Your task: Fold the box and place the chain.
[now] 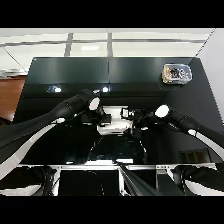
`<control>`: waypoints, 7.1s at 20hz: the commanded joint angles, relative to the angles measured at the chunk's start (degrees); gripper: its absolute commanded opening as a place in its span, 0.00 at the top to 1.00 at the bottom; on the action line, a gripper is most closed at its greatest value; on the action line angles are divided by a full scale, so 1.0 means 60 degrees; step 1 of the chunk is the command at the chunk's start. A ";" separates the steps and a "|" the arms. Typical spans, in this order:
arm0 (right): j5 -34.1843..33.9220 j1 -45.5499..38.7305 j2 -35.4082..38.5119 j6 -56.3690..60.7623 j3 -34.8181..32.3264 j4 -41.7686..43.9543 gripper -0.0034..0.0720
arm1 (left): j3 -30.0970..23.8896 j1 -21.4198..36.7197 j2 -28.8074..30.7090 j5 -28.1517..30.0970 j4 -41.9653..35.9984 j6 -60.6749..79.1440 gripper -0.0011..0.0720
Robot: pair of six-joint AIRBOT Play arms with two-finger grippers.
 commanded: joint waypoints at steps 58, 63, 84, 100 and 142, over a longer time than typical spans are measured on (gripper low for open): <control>0.3060 -0.0987 0.1523 0.7464 0.0510 -0.1341 0.88 | 0.0025 -0.0135 -0.0189 0.0102 -0.0178 0.0007 0.95; 0.4991 -0.4834 0.2371 1.0870 0.0780 -0.2874 0.93 | 0.0025 -0.0138 -0.0193 0.0098 -0.0182 0.0007 0.95; 0.4801 -0.3005 -0.0251 1.0954 0.0918 0.1912 0.30 | 0.0025 -0.0076 -0.0193 0.0098 -0.0182 0.0007 0.95; 0.2830 0.0670 -0.0255 1.7883 0.2816 -0.3942 0.55 | 0.0025 -0.0080 -0.0193 0.0095 -0.0186 0.0007 0.95; 0.5461 0.1588 0.0958 2.0542 0.5756 -1.0673 0.46 | 0.0025 -0.0080 -0.0193 0.0127 -0.0182 0.0007 0.95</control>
